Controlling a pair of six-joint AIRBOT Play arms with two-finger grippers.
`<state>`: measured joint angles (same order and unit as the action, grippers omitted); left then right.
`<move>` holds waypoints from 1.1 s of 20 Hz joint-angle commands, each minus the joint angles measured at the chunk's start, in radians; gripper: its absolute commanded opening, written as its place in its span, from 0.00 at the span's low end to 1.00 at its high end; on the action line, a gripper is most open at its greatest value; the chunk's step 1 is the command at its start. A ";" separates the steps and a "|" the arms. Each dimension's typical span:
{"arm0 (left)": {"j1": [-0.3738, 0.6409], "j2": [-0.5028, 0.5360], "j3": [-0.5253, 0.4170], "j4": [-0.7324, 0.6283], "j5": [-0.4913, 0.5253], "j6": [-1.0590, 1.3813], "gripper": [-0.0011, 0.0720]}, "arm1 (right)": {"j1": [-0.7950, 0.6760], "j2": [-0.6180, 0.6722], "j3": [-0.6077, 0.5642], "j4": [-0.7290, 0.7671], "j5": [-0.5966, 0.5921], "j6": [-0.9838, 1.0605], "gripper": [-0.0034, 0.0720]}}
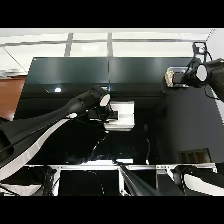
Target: Fold the box and place the chain.
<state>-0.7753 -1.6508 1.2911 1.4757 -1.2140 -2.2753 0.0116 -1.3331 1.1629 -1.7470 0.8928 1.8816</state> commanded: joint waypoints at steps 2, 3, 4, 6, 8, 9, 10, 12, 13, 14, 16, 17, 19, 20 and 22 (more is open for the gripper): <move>0.000 0.000 0.000 0.000 0.000 0.000 0.05 | -0.150 -0.067 0.009 0.215 -0.098 -0.002 0.99; 0.000 0.000 0.000 -0.001 0.000 0.000 0.05 | -0.167 -0.076 0.024 0.229 -0.088 -0.009 0.99; 0.000 0.000 0.000 0.000 -0.002 0.000 0.05 | -0.180 -0.084 0.041 0.229 -0.076 -0.013 0.99; 0.000 0.000 0.000 0.000 -0.002 0.000 0.05 | -0.196 -0.093 0.070 0.229 -0.065 -0.021 0.99; 0.000 0.000 0.000 0.000 -0.002 0.000 0.05 | -0.204 -0.103 0.103 0.230 -0.063 -0.021 0.99; 0.000 0.000 0.000 0.000 -0.002 0.000 0.05 | -0.207 -0.112 0.121 0.237 -0.059 -0.021 0.99; 0.000 0.000 0.000 0.000 -0.002 0.000 0.05 | -0.212 -0.126 0.142 0.259 -0.043 -0.021 0.99; 0.000 0.000 0.000 0.000 0.001 0.000 0.05 | -0.224 -0.171 0.196 0.305 0.029 -0.019 0.99; 0.000 0.000 0.000 0.000 0.002 0.000 0.05 | -0.224 -0.196 0.223 0.322 0.061 -0.019 0.99; 0.000 0.000 0.000 0.000 0.003 0.000 0.05 | -0.223 -0.218 0.248 0.323 0.084 -0.015 0.99; 0.000 0.000 0.000 0.000 0.002 0.000 0.05 | -0.223 -0.260 0.287 0.322 0.100 -0.011 0.98; 0.000 0.000 0.000 0.000 0.002 0.000 0.05 | -0.223 -0.286 0.313 0.325 0.112 -0.007 0.98; 0.000 0.000 0.000 0.000 0.002 0.001 0.05 | -0.220 -0.333 0.360 0.371 0.116 -0.005 0.98; 0.000 0.000 0.000 0.000 0.002 0.000 0.05 | -0.216 -0.353 0.383 0.383 0.106 -0.022 0.98; 0.000 0.000 0.000 0.000 0.002 0.001 0.05 | -0.216 -0.389 0.425 0.410 0.101 -0.022 0.91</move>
